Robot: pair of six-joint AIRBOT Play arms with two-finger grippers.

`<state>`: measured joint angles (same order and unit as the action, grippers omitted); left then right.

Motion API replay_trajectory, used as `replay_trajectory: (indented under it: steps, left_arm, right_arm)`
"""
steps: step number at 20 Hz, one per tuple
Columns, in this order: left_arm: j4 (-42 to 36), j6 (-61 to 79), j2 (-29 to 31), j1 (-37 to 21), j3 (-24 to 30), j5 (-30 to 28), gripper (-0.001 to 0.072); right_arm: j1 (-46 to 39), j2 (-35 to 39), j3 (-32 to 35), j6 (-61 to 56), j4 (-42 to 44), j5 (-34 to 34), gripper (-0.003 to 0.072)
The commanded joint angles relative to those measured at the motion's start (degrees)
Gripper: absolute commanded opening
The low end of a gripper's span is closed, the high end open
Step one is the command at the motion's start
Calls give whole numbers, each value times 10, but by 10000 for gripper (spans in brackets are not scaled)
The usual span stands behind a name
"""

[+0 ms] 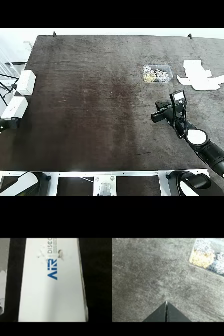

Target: Fold the box and place the chain.

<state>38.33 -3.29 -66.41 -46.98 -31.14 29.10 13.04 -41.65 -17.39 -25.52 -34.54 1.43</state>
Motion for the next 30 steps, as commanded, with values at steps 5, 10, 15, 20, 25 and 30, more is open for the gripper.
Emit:
replay_trajectory:
  steps: [5,10,15,20,25,30]
  left_arm:
    - [0,4,-14,0,-4,-5,617]
    - [3,13,-12,0,-4,1,720]
    - [22,3,19,0,-37,38,720]
    - [0,2,63,0,-117,149,720]
    - [-139,24,63,0,-180,303,51]
    - [-255,34,87,112,-180,231,12]
  right_arm:
    - [0,0,0,0,0,0,13]
    - [0,0,0,0,0,0,316]
    - [0,1,0,0,0,0,494]
    - [0,4,-1,0,0,0,499]
    - [0,36,-1,0,0,-11,316]
    - [0,77,-1,-29,0,-57,15]
